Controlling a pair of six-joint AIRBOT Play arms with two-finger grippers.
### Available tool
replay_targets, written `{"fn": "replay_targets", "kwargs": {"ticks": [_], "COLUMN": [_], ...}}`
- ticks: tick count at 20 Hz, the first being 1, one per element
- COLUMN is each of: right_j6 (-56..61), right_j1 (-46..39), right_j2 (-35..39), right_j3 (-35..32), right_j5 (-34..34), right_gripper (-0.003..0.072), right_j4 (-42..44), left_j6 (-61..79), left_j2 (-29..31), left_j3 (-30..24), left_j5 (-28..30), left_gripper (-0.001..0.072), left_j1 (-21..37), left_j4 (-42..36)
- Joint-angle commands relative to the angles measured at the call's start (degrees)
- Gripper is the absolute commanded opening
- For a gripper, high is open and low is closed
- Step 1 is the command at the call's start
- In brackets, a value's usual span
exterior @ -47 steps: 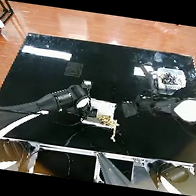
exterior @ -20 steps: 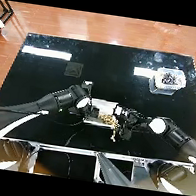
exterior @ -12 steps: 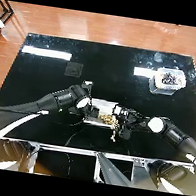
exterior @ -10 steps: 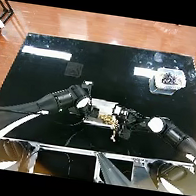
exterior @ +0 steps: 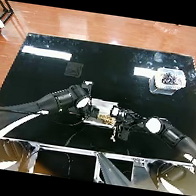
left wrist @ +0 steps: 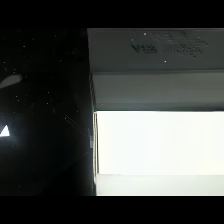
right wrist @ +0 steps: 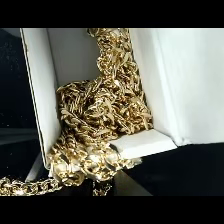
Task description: Fold the box and place the chain.
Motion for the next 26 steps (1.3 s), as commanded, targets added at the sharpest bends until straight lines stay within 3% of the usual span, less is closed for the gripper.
{"fn": "replay_targets", "kwargs": {"ticks": [1, 2, 7, 13, 17, 22, 26], "right_j6": [3.91, 6.16, 16.76, 21.38, 23.56, 23.91, 23.91], "right_j1": [0.28, 0.26, 0.28, -4.68, -7.50, -7.48, -7.45], "right_j2": [-0.02, -0.02, 1.38, 11.04, 15.89, 16.22, 16.17], "right_j3": [-0.04, -0.02, 0.37, 0.83, 5.53, 13.97, 16.55], "right_j5": [0.28, 0.59, 5.95, 9.64, 14.08, 14.03, 12.55], "right_gripper": [0.0049, 0.0021, 0.0021, 0.0020, 0.0020, 0.0020, 0.0020], "right_j4": [-1.09, -1.84, -7.06, -8.31, -6.88, 10.05, 22.36], "left_j6": [-0.09, -0.09, -0.09, -0.09, -0.09, -0.09, -0.09], "left_j2": [-0.02, -0.02, -0.02, -0.02, -0.02, -0.02, -0.02], "left_j3": [0.00, 0.00, 0.00, 0.00, 0.00, 0.00, 0.00], "left_j5": [0.13, 0.13, 0.09, 0.11, 0.09, 0.09, 0.09], "left_gripper": [0.0021, 0.0021, 0.0021, 0.0021, 0.0021, 0.0022, 0.0021], "left_j1": [0.04, 0.04, 0.04, 0.04, 0.04, 0.02, 0.04], "left_j4": [0.00, -0.02, -0.04, -0.04, -0.04, -0.15, -0.20]}}
